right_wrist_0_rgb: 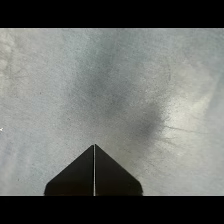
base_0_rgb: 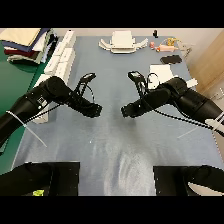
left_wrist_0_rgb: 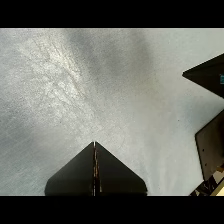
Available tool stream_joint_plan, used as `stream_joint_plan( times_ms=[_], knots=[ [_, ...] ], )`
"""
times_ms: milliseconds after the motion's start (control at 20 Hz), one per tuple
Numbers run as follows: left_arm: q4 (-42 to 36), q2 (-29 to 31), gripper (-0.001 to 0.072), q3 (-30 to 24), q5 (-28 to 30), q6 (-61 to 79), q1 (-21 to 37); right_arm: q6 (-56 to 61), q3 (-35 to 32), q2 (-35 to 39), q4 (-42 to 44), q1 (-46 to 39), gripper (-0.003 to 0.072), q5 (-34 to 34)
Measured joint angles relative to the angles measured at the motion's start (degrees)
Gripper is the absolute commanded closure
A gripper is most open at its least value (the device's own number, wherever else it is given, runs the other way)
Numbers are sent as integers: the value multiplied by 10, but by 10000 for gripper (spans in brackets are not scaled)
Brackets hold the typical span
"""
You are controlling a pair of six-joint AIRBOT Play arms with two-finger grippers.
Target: Fold the box.
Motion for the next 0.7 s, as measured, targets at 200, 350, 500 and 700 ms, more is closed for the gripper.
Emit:
stream_joint_plan(
  times_ms=[200,350,500,700],
  knots=[
    [0,0,697,0,0,0,0,0,0,0,0,0,682,0],
    [0,0,697,0,0,0,0,0,0,0,0,0,681,0],
    [0,0,697,0,0,0,0,0,0,0,0,0,681,0],
    [0,0,697,0,0,0,0,0,0,-1,0,0,681,11]
  ],
)
